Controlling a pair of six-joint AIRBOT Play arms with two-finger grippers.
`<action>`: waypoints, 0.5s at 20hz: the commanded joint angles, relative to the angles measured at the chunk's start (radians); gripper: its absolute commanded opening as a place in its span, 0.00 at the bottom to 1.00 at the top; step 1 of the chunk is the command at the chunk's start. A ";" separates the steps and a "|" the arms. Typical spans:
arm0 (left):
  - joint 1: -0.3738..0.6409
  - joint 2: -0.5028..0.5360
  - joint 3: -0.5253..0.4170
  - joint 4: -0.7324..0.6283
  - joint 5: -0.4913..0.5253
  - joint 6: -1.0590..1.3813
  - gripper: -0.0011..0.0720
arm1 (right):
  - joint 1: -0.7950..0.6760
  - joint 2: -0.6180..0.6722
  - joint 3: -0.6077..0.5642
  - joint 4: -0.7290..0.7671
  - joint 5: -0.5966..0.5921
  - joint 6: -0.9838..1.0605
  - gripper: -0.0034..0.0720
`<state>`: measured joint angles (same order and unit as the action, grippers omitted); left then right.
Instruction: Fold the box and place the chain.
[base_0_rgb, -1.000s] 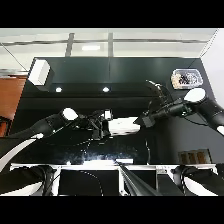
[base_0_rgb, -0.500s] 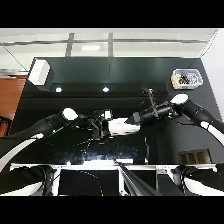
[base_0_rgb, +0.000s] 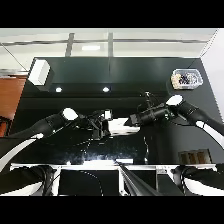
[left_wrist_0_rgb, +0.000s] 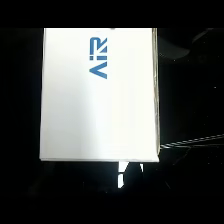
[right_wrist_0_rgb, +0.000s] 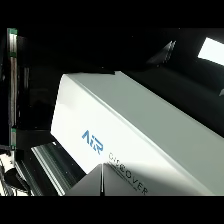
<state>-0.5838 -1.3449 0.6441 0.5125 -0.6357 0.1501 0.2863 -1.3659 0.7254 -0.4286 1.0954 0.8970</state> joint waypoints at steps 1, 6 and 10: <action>0.000 0.000 0.000 -0.001 0.000 -0.001 0.49 | 0.003 -0.004 -0.001 -0.018 -0.021 0.004 0.06; 0.000 0.000 0.000 -0.001 0.000 -0.001 0.49 | 0.003 -0.004 -0.001 -0.018 -0.045 0.004 0.06; 0.000 0.000 0.000 -0.001 0.000 -0.001 0.49 | 0.003 -0.004 -0.001 -0.019 -0.050 0.004 0.06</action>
<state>-0.5838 -1.3449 0.6441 0.5114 -0.6357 0.1467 0.2882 -1.3689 0.7250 -0.4442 1.0637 0.9016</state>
